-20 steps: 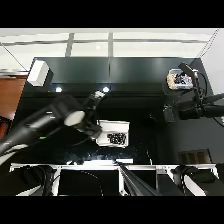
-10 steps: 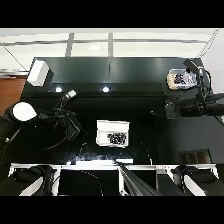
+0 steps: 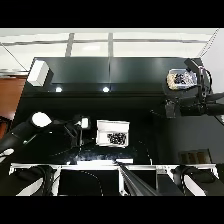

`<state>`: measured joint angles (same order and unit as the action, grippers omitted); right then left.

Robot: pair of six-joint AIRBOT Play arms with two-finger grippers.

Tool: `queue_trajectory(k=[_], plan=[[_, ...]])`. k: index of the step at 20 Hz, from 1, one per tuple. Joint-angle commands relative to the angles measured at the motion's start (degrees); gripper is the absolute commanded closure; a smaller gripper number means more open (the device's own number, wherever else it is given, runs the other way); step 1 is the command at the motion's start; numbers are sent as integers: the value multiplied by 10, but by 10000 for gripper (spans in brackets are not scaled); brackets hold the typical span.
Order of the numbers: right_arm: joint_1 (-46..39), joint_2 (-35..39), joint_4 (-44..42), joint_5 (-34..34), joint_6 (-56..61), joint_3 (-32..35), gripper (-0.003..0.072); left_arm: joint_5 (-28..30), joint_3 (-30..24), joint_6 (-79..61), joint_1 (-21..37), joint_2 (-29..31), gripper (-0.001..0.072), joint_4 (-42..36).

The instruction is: Fold the box and place the chain.

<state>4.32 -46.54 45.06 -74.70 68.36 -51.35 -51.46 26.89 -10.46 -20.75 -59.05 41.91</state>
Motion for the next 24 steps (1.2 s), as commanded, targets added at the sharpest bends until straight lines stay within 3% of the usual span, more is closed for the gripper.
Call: queue_trajectory(k=[1, 17, 24], plan=[[0, 0, -2, 2, 4, 0, 218, 27, -3, -46, -31, -44, -1, -7], [0, 0, -4, 4, 4, 0, 218, 30, -4, -41, -42, -67, 0, -92], [0, 0, -4, 4, 4, 0, 218, 27, -4, -41, -56, -67, -1, -74]])
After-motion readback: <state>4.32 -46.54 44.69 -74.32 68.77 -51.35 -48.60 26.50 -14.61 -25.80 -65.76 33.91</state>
